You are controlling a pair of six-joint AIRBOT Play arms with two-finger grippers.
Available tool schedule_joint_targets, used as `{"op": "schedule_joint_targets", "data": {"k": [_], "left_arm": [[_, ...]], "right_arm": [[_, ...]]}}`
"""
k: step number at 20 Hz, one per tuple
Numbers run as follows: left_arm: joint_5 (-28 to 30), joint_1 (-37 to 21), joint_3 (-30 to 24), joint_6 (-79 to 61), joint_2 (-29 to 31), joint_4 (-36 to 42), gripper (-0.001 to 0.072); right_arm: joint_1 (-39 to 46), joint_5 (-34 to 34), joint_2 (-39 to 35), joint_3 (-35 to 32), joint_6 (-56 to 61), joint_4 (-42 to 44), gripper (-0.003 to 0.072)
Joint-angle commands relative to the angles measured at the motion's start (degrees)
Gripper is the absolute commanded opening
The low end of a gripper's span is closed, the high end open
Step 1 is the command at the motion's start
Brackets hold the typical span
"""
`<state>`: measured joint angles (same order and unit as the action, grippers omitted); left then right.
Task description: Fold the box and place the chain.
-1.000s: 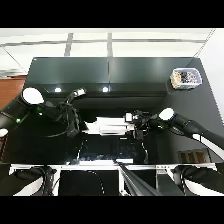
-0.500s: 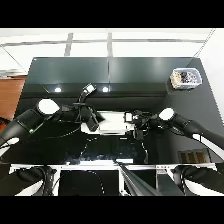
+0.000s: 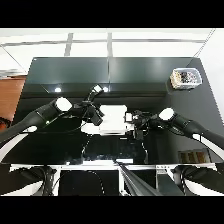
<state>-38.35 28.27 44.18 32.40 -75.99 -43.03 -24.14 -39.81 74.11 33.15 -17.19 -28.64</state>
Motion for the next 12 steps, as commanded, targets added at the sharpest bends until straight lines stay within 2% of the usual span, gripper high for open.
{"op": "schedule_joint_targets", "data": {"k": [1, 4, 7, 10, 12], "left_arm": [[-5.77, 0.07, 0.85, -0.11, -2.47, -1.88, 0.0026], [-8.63, -1.18, 3.08, 1.31, -1.25, -8.81, 0.0025], [-12.87, -6.38, 5.11, 5.81, 3.58, -15.08, 0.0025], [-17.99, -14.10, 4.15, 5.55, 9.92, -12.90, 0.0025], [-23.02, -17.20, 1.38, 0.11, 13.51, -8.92, 0.0025]], "right_arm": [[-0.02, 0.00, 0.04, 0.07, 0.02, 0.04, 0.0128], [-0.02, 0.02, 0.04, 0.07, 0.02, 0.04, 0.0128], [-0.02, 0.09, 0.04, 0.07, 0.02, 0.04, 0.0128], [-0.02, 0.20, 0.04, 0.07, 0.04, 0.07, 0.0128], [-0.02, 0.24, 0.04, 0.07, 0.07, 0.11, 0.0128]]}}
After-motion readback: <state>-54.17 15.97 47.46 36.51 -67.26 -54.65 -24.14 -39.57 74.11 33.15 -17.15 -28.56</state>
